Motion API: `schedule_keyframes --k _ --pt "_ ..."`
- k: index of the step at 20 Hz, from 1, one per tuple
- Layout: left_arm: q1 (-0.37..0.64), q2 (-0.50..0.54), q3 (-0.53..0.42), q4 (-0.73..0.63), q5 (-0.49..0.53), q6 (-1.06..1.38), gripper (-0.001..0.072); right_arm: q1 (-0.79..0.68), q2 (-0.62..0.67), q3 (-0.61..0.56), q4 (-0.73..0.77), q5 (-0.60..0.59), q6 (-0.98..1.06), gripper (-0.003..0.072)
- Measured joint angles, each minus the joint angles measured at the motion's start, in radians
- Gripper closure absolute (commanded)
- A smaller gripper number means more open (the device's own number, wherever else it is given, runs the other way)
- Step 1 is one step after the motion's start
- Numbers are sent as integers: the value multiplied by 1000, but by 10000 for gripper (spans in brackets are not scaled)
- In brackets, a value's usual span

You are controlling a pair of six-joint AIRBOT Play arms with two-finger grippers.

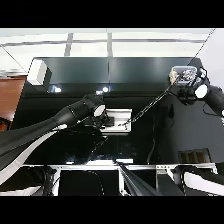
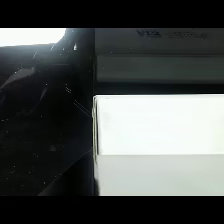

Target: Fold the box and place the chain.

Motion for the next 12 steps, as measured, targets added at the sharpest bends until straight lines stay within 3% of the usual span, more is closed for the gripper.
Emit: schedule_keyframes --k 4,6,7,9,12 --pt "0 0 0 0 0 0 680 -15 -189 188 74 2 10 -12" --pt "0 0 0 0 -1 0 680 -18 -247 252 95 18 12 437" --pt "0 0 0 0 -1 0 680 -20 -267 273 99 21 12 599" --pt "0 0 0 0 -1 0 680 -23 -288 297 96 40 12 670" --pt "0 0 0 0 -1 0 680 -22 -297 314 92 95 3 667"
